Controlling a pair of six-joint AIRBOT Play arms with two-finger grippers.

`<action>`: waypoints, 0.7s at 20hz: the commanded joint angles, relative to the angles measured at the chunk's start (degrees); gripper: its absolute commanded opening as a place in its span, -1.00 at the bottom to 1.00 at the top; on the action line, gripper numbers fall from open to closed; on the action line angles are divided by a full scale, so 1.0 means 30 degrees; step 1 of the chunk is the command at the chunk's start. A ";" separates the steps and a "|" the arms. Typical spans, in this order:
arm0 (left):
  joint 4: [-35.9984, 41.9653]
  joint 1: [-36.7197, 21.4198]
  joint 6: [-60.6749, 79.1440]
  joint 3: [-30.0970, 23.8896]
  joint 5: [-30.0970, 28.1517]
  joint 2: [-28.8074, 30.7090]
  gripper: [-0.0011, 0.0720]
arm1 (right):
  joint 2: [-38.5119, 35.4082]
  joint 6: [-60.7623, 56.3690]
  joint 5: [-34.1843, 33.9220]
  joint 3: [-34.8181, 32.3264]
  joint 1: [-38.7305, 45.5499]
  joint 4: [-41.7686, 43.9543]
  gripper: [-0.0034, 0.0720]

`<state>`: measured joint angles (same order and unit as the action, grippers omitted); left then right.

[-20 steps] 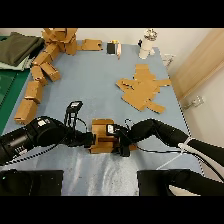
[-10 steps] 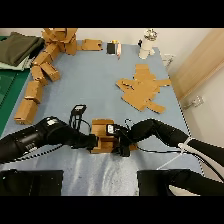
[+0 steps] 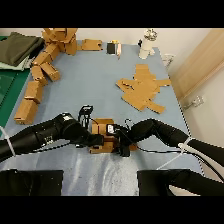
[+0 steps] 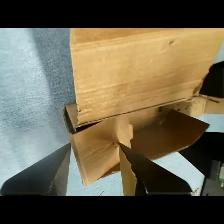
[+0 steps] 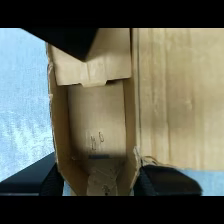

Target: Fold the box.

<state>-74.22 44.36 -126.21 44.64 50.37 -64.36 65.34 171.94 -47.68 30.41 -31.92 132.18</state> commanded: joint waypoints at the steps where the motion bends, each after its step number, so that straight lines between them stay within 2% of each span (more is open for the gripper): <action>1: -0.1428 0.0459 -0.1705 0.0634 0.0576 -0.0743 0.39 | 0.0015 0.0000 0.0007 0.0015 0.0015 0.0000 0.33; 6: -0.2812 0.1515 -0.3657 0.0969 0.0699 -0.1603 0.38 | 0.0015 0.0000 0.0007 0.0015 0.0015 0.0000 0.33; 10: -0.3293 0.2127 -0.3759 0.2113 0.1530 -0.3002 0.38 | 0.0015 0.0000 0.0007 0.0015 0.0015 0.0007 0.33; 14: -0.3351 0.2113 -0.3738 0.2433 0.1596 -0.3432 0.37 | 0.0015 0.0000 0.0007 0.0015 0.0015 0.0000 0.33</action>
<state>-83.53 50.37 -137.01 51.07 54.68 -73.56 65.34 171.94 -47.68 30.41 -31.92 132.18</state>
